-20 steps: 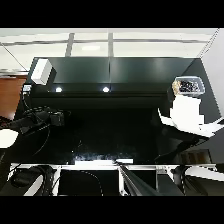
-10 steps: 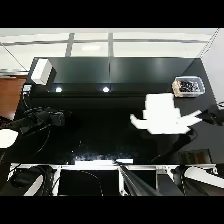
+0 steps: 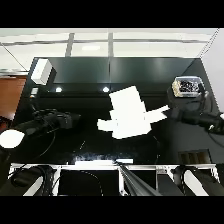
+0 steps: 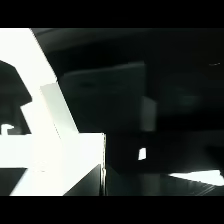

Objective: Fold the box and place the chain.

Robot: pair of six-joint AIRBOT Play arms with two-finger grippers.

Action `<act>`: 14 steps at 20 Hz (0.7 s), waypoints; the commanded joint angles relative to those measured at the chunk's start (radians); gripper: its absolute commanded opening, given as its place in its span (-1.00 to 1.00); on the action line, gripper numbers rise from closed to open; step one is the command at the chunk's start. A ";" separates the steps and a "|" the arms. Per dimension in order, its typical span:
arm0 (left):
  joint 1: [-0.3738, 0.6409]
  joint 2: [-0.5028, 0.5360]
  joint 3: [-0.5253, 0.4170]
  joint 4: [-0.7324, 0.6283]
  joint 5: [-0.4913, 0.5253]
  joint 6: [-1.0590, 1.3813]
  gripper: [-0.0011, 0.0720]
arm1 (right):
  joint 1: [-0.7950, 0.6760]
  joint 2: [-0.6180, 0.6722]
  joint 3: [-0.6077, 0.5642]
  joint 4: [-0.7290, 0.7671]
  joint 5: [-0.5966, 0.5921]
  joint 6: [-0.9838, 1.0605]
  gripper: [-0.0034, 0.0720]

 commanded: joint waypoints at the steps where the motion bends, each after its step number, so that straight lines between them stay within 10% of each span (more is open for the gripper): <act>1: -0.082 -0.088 -0.013 -0.086 0.024 -0.003 0.97 | 0.173 0.142 -0.143 0.027 -0.171 -0.023 -0.89; 9: -0.034 -0.555 0.080 -0.678 -0.168 0.530 0.97 | 0.286 0.145 -0.174 0.011 -0.183 -0.027 -0.89; 14: -0.034 -0.755 0.146 -0.757 -0.303 0.729 0.96 | 0.286 0.145 -0.174 0.011 -0.187 -0.027 -0.89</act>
